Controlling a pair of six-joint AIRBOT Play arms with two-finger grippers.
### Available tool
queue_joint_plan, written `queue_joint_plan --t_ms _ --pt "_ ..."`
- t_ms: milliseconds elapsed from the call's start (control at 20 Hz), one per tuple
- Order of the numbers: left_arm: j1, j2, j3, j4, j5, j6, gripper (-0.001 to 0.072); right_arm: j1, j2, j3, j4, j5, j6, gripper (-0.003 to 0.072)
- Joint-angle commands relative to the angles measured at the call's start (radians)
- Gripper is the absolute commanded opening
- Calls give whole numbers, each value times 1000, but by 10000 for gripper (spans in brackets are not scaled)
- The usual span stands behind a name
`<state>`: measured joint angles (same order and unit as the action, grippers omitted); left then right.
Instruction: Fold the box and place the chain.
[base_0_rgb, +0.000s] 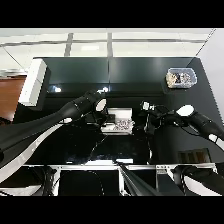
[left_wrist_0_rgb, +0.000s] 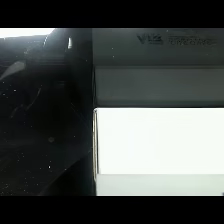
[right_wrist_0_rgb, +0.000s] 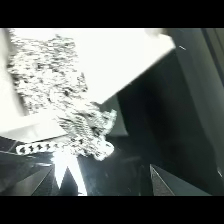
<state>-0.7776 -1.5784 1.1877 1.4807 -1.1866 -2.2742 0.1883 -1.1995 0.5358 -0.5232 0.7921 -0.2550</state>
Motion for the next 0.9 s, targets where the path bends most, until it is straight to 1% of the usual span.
queue_joint_plan --t_ms 0,100,300,550,850 --pt "0 -1 0 0 0 0 28 15 -39 3 18 12 -132 720" --pt "0 -1 0 0 0 0 28 41 -39 3 -38 12 -150 720" --pt "0 -1 0 0 0 0 28 65 -55 11 -36 -15 -161 720" --pt "0 -1 0 0 0 0 28 69 -130 84 -29 -3 -145 720" --pt "0 -1 0 0 0 0 28 74 -134 90 -54 0 -118 720"
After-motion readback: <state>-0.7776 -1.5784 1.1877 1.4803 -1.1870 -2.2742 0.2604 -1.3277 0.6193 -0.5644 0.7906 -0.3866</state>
